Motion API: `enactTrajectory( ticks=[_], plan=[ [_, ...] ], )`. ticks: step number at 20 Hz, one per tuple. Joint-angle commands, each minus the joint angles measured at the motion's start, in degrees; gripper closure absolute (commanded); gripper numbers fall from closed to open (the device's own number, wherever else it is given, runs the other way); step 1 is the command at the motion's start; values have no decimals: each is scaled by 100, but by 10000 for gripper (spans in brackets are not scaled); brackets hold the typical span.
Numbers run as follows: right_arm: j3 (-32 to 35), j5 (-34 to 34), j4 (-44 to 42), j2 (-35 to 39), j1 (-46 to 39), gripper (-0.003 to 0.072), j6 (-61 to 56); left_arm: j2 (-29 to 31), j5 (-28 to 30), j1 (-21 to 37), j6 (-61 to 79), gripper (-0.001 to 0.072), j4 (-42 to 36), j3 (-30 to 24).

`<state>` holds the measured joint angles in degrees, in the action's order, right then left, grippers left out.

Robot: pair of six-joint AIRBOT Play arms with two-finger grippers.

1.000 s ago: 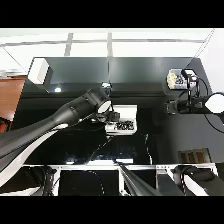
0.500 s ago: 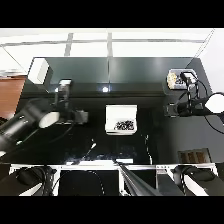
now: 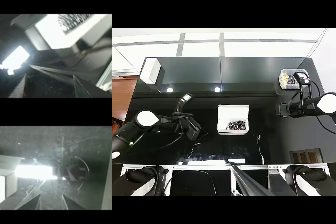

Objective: Fold the box and place the chain.

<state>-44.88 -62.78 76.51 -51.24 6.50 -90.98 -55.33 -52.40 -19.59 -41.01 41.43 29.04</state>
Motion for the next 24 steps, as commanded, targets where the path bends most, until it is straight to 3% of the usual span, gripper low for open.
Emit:
enactTrajectory(
  ticks=[1, 6, 12, 18, 21, 24],
  plan=[
    [2, 31, 0, 7, 4, 367, -35, -446, 170, -188, 3123, -1, -396, -76],
    [2, 44, -4, 7, 4, 367, -103, -850, 380, -205, 4511, -1, -28, 136],
    [2, 254, -153, 4, 7, 366, -101, -2131, 367, -87, 4701, -1, -138, 702],
    [2, 308, -391, 2, 116, 366, -98, -2505, 243, -83, 4684, -1, -197, 1027],
    [2, 308, -387, 2, 225, 367, -98, -2527, 153, -136, 5143, -1, -925, 1093],
    [2, 306, -337, 2, 221, 366, -98, -2529, 142, -348, 5198, -1, -695, 1102]
  ],
)
